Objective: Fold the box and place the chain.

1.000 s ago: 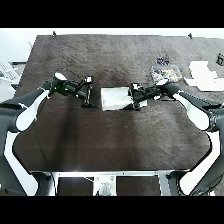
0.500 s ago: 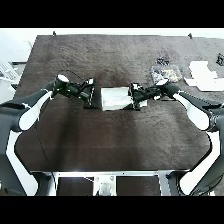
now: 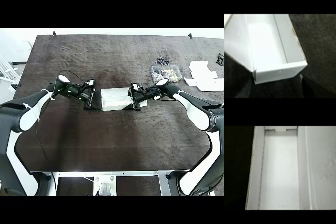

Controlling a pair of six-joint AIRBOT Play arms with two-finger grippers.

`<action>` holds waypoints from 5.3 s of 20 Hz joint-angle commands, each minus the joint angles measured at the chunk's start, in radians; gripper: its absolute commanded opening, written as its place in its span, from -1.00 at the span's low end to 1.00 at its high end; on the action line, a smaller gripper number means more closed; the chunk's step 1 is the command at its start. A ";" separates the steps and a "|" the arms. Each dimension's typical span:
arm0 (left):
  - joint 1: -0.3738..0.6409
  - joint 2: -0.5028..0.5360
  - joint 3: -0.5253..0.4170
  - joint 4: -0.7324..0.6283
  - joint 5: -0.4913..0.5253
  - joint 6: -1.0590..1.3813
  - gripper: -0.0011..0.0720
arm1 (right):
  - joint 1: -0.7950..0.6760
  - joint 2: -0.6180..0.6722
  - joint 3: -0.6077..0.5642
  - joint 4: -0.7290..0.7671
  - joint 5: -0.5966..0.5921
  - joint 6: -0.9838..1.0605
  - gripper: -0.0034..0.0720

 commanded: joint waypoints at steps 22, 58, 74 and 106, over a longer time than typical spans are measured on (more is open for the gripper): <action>-0.042 -0.016 0.006 -0.051 0.181 -0.018 1.00 | 0.001 0.000 0.000 0.002 -0.002 0.001 0.55; -0.045 -0.016 0.006 -0.063 0.174 0.044 1.00 | 0.001 0.000 0.000 0.002 -0.002 0.001 0.55; -0.051 -0.029 0.007 -0.100 0.190 0.074 1.00 | 0.001 0.000 0.000 0.002 -0.002 0.001 0.55; -0.058 -0.045 0.007 -0.096 0.213 0.068 -0.31 | 0.001 0.000 0.000 0.002 -0.002 0.001 0.55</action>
